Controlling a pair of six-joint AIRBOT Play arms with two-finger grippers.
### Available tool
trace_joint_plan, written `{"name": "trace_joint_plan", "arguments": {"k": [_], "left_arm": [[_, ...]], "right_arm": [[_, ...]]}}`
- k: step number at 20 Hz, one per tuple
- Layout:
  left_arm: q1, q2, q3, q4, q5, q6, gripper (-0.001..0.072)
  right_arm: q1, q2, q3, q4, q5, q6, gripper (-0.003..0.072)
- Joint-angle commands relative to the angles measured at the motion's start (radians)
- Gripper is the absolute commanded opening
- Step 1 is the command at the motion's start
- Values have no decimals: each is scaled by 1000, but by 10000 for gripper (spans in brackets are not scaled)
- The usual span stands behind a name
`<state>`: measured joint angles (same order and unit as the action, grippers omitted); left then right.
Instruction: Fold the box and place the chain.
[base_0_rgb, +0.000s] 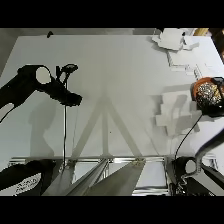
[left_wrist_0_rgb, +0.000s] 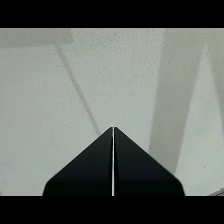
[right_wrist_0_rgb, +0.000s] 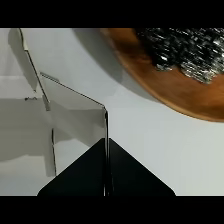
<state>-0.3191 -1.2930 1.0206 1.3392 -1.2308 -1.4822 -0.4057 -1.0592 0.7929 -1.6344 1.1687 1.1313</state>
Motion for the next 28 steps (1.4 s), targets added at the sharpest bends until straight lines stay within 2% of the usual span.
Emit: {"name": "trace_joint_plan", "arguments": {"k": [1,8,11,14,15,16,17,20,22,23,28], "left_arm": [[0,0,0,0,0,0,9],[0,0,0,-1,12,0,9],[0,0,0,-7,24,0,9],[-1,-9,0,-34,80,3,16],[0,-13,0,-82,92,60,134],[0,-23,0,-170,97,174,326],[0,-39,0,-309,93,322,426],[-5,-118,0,-779,34,760,426],[-35,-190,0,-982,-11,946,426],[-63,-225,0,-1019,-16,989,428],[-164,-352,0,-1014,74,1056,460]], "right_arm": [[127,108,-26,243,49,-14,18],[362,396,-280,410,-19,48,18],[424,424,-338,415,-25,71,18],[444,423,-341,420,-35,76,18],[444,423,-341,419,-40,76,18],[444,423,-341,420,-43,76,19],[444,423,-341,420,-43,76,19],[444,423,-341,420,-43,76,19],[444,423,-341,420,-43,76,19],[444,423,-341,420,-43,76,19],[444,423,-341,420,-34,76,19]]}}
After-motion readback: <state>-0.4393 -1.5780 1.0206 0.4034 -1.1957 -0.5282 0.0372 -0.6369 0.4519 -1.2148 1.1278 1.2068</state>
